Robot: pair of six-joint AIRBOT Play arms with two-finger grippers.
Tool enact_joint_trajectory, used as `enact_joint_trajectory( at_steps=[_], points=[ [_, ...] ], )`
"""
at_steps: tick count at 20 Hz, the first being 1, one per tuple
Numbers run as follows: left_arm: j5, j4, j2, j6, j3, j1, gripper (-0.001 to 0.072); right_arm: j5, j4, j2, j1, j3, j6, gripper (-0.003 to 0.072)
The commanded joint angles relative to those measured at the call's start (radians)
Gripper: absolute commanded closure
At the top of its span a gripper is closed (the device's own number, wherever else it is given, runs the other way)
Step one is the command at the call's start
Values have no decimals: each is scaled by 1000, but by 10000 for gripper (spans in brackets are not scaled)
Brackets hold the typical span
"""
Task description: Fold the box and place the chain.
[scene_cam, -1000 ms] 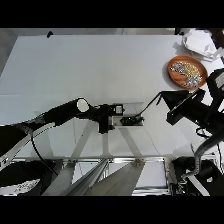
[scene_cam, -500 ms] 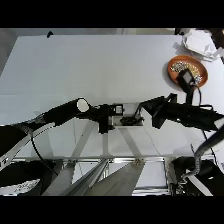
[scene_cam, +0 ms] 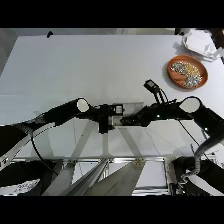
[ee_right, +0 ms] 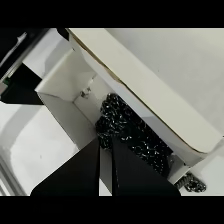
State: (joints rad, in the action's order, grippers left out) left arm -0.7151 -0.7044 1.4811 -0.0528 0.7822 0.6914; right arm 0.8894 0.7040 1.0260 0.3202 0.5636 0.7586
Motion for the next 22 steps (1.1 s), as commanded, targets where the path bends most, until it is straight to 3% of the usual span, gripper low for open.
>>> enact_joint_trajectory(
  at_steps=[1,2,4,5,10,16,18,22],
  points=[
    [0,0,0,0,1,0,439,8,-1,68,39,0,-10,667],
    [0,0,0,0,1,0,439,4,-1,68,51,0,-22,635],
    [0,0,0,0,1,0,439,3,-1,65,54,0,-43,498],
    [0,0,0,0,1,0,439,5,-1,59,51,0,-43,483],
    [0,0,0,0,1,0,439,9,66,-101,-8,0,-40,484],
    [0,0,0,0,1,0,439,-1,460,-318,-139,-1,154,488],
    [0,0,0,0,1,0,439,-64,521,-309,-148,-15,61,486],
    [0,0,0,0,1,0,439,-59,454,-234,-148,-69,-406,435]
  ],
)
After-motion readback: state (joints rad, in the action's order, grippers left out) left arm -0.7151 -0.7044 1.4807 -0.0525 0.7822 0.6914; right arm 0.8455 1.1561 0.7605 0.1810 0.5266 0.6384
